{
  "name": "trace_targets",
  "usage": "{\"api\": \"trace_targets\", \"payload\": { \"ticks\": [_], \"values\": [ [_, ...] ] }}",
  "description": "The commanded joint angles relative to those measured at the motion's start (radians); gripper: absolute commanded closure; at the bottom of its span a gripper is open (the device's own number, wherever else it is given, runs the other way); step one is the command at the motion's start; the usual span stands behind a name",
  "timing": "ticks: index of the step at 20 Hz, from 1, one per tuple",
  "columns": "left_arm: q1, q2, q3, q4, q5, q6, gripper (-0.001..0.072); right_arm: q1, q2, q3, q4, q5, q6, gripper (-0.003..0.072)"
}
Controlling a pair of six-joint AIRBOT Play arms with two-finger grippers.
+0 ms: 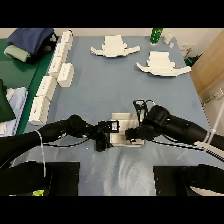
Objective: Fold the box.
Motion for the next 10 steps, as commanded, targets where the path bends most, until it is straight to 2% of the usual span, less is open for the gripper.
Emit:
{"api": "trace_targets", "payload": {
  "ticks": [1,2,5,7,8,9,10],
  "values": [
    [-0.001,0.0,0.001,0.0,0.0,0.0,0.0257,0.046,-0.095,0.049,-0.069,-0.023,0.148,0.0154],
    [-0.001,0.0,0.001,0.0,0.0,0.0,0.0258,0.046,-0.108,0.049,-0.069,-0.027,0.159,0.0208],
    [-0.001,0.0,0.001,0.0,0.0,0.0,0.0258,0.046,-0.116,0.049,-0.069,-0.065,0.174,0.025],
    [-0.001,0.0,0.001,0.0,0.0,0.0,0.0258,0.046,-0.116,0.049,-0.097,-0.111,0.174,0.0422],
    [-0.001,0.0,0.001,0.0,0.0,0.0,0.0257,0.046,-0.116,0.049,-0.106,-0.133,0.174,0.0483],
    [-0.001,0.0,0.001,0.0,0.0,0.0,0.0257,0.046,-0.116,0.049,-0.111,-0.145,0.173,0.0618],
    [-0.001,0.0,0.001,0.0,0.0,0.0,0.0258,0.046,-0.116,0.049,-0.113,-0.148,0.171,0.0686]
  ]
}}
